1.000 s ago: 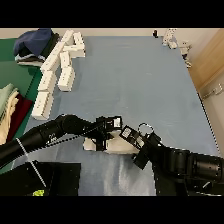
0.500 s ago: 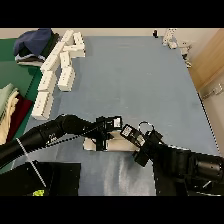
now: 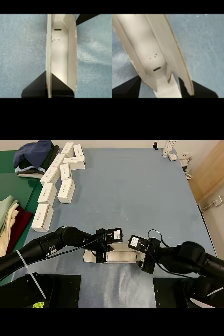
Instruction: Fold the box.
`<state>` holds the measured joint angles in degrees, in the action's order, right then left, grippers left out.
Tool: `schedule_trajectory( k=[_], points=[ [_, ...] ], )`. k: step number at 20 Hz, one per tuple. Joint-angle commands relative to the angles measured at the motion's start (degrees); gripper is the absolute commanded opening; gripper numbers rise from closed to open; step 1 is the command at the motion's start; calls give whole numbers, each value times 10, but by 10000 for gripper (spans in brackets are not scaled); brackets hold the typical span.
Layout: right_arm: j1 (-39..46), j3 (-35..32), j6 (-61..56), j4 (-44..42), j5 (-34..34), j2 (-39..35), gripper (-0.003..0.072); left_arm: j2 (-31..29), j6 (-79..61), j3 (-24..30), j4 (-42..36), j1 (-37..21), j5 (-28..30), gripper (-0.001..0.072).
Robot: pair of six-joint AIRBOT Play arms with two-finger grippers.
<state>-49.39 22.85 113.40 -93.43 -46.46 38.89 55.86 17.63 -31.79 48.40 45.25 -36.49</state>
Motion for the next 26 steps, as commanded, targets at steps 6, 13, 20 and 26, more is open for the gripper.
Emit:
schedule_trajectory(
  k=[6,13,20,26],
  points=[
    [240,-36,589,-414,-36,51,720,0,0,0,0,0,0,13],
    [239,-35,574,-399,-36,71,720,0,0,0,0,0,0,13],
    [239,-35,588,-400,-35,88,717,0,0,0,0,0,0,13],
    [211,-35,588,-383,-3,119,673,0,0,0,0,0,0,13]
  ],
)
